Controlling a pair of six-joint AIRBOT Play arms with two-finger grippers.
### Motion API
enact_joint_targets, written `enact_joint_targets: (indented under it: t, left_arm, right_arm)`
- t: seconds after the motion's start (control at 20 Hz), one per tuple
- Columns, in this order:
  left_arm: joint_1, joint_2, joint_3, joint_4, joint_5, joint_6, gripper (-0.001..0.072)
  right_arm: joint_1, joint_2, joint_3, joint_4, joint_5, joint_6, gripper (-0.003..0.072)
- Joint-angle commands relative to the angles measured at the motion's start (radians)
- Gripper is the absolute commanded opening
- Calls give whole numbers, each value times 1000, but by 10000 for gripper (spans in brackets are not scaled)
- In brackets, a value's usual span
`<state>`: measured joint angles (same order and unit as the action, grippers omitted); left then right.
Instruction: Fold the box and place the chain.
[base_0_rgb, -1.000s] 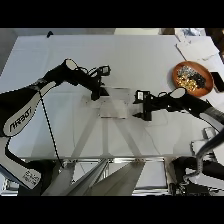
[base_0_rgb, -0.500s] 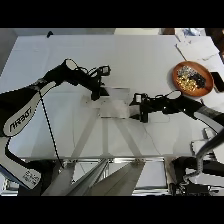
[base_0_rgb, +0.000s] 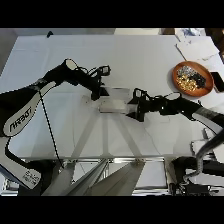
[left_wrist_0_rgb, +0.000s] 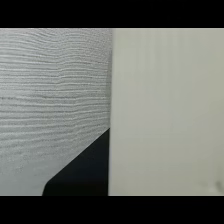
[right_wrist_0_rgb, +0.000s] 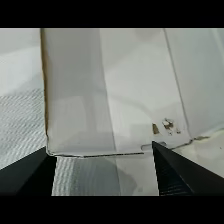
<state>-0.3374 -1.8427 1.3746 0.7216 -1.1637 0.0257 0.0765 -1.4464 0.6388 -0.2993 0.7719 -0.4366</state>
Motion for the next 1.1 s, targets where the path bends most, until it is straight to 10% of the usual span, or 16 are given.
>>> enact_joint_targets:
  t: [0.0, 1.05]
  left_arm:
    - [-1, -1, 0, 0, 0, 0, 11]
    - [-1, -1, 0, 0, 1, 0, 11]
  right_arm:
    - [1, 17, 0, 6, -41, 125, 647]
    - [0, 50, 5, -110, -103, 456, 647]
